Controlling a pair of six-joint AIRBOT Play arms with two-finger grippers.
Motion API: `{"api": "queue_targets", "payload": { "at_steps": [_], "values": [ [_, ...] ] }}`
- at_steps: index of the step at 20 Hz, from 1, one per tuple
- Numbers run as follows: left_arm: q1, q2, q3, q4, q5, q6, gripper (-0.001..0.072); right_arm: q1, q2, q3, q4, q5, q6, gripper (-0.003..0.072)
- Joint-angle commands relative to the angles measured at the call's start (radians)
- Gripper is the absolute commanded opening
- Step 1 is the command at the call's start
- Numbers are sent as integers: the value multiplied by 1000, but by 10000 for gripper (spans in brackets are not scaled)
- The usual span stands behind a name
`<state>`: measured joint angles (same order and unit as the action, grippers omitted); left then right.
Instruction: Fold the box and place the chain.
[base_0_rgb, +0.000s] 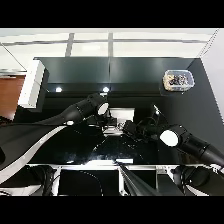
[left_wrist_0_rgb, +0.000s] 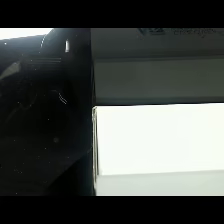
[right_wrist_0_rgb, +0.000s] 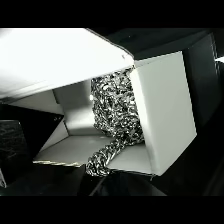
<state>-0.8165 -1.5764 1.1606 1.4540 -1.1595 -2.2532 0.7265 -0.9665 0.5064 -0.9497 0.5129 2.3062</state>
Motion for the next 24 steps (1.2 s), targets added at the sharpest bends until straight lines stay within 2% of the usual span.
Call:
{"api": "queue_targets", "payload": {
  "at_steps": [1, 2, 4, 10, 11, 12, 24],
  "values": [
    [0, 0, 0, 0, 0, 1, 33, 1, 0, 0, -12, -25, 39, 241],
    [0, 0, 0, 0, -1, 1, 33, 1, 0, 0, -12, -28, 40, 240],
    [0, 0, 0, 0, 0, 1, 34, 1, -1, 0, -12, -27, 43, 130],
    [0, 0, 0, 0, -1, 1, 33, 1, 0, 0, 7, 11, 41, 129],
    [0, 0, 0, 0, -1, 1, 33, 1, 0, 0, 7, 16, 39, 41],
    [0, 0, 0, 0, -1, 1, 33, 1, 0, 0, 9, 19, 34, 16],
    [0, 0, 0, 0, -2, 1, 34, -2, 58, 0, 63, 29, -23, 16]
  ]
}}
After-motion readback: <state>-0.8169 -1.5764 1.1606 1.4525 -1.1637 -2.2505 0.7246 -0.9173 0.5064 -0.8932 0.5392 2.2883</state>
